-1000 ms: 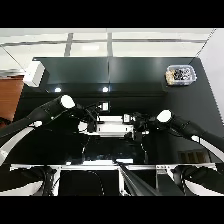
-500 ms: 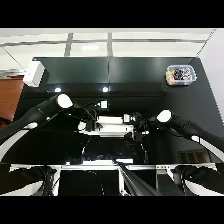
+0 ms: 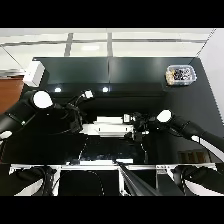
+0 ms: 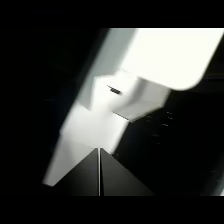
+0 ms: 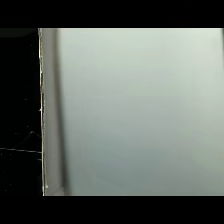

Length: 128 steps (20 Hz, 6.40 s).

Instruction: Fold the box and place the chain.

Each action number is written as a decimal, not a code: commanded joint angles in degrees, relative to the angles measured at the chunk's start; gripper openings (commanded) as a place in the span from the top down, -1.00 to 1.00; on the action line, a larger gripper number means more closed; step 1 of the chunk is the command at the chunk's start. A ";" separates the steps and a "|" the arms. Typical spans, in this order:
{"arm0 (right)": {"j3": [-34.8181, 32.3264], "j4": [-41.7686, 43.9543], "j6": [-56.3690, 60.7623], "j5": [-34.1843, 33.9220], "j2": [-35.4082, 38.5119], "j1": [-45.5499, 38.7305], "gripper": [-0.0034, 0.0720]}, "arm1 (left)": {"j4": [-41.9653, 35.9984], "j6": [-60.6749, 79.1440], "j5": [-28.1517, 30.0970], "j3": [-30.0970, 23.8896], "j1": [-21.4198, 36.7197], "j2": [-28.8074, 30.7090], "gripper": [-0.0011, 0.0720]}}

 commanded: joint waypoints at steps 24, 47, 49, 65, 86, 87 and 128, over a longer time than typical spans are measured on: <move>0.04 0.02 0.00 0.04 -0.02 0.04 -0.27 | -26.88 10.08 23.96 -3.45 -1.38 -12.07 0.91; 0.04 0.00 -0.02 0.07 -0.02 0.07 -0.27 | -4.13 30.69 22.53 -12.37 -5.29 1.84 -0.97; 0.04 0.00 0.00 0.07 -0.02 0.07 -0.27 | -7.78 30.69 24.15 -12.35 -6.73 0.22 -0.92; 0.04 0.00 -0.02 0.07 -0.02 0.07 -0.27 | -21.16 31.65 23.65 -12.24 -8.26 -3.02 0.38; 0.04 0.00 -0.02 0.07 -0.02 0.07 -0.27 | -22.53 32.22 23.28 -12.15 -8.24 -6.19 0.01; 0.04 0.00 0.00 0.07 -0.02 0.07 -0.27 | -22.53 32.22 23.39 -12.15 -8.24 -6.19 0.01; 0.04 0.00 0.00 0.07 -0.02 0.07 -0.27 | -31.76 -20.37 2.21 -12.98 16.11 -14.67 0.88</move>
